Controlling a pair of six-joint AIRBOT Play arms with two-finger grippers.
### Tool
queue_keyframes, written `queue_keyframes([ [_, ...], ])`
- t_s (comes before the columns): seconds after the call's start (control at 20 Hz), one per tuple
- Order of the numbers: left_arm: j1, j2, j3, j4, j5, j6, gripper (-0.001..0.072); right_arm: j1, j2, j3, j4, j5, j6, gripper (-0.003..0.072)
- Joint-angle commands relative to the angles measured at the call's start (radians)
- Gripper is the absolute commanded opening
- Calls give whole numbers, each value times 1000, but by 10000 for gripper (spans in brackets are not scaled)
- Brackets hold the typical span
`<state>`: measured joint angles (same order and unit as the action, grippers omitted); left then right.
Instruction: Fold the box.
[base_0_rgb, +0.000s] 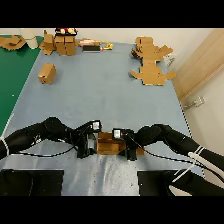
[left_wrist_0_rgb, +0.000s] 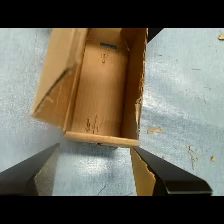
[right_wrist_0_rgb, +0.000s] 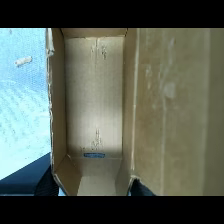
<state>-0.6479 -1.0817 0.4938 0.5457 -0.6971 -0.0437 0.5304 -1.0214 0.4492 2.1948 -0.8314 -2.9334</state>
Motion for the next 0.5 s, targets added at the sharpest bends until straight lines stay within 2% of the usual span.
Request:
queue_keyframes([
  [0.0, -11, -1, 13, 0, 2, 37, 683, 1, 0, 0, 0, 0, 0, 501],
  [0.25, -69, -4, 13, 1, 29, 37, 683, 1, 0, 0, 0, 0, 0, 501],
  [0.45, -76, -30, 13, 0, 41, 37, 682, 1, 0, 0, 0, 0, 0, 501],
])
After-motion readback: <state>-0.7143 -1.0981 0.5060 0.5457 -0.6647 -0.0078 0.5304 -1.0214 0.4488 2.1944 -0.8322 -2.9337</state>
